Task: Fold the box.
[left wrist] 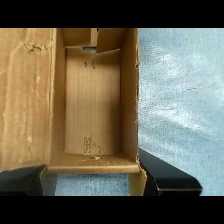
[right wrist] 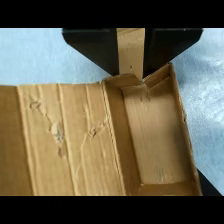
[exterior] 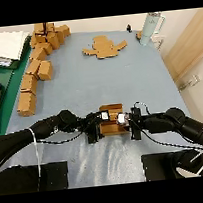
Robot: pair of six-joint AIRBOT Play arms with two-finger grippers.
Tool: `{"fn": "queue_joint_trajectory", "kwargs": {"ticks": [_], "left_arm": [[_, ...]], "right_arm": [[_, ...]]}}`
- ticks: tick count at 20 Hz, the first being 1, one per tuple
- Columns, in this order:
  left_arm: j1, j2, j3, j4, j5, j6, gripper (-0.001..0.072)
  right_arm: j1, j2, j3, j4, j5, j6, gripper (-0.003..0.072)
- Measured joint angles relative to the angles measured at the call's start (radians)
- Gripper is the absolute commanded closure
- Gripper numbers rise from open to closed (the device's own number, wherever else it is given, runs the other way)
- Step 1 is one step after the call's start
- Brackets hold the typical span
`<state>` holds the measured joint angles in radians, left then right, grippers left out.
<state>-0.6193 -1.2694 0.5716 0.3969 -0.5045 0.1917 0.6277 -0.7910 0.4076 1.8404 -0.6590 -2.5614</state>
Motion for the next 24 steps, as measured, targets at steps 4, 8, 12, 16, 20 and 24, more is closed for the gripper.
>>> {"fn": "queue_joint_trajectory", "kwargs": {"ticks": [4,8,12,16,20,24], "left_arm": [[0.0,0.0,0.0,0.0,0.0,-0.001,0.0197],[0.0,0.0,0.0,0.0,0.001,-0.001,0.0196],[0.0,0.0,0.0,-0.001,0.001,-0.001,0.0197],[0.0,0.0,0.0,0.001,0.001,0.002,0.0197],[0.0,0.0,0.0,0.0,0.0,0.002,0.0197],[0.0,0.0,0.0,0.0,0.0,0.001,0.0197]], "right_arm": [[0.002,-0.025,0.0,0.076,0.039,-0.083,0.0457],[0.004,-0.048,0.0,0.134,0.056,-0.142,0.0083],[0.003,-0.055,0.0,0.152,0.066,-0.161,0.0134],[0.002,-0.035,0.008,0.094,0.031,-0.094,0.0612],[0.002,0.049,0.048,-0.189,-0.13,0.304,0.068],[-0.05,0.135,0.069,-0.589,-0.315,0.886,0.068]]}}
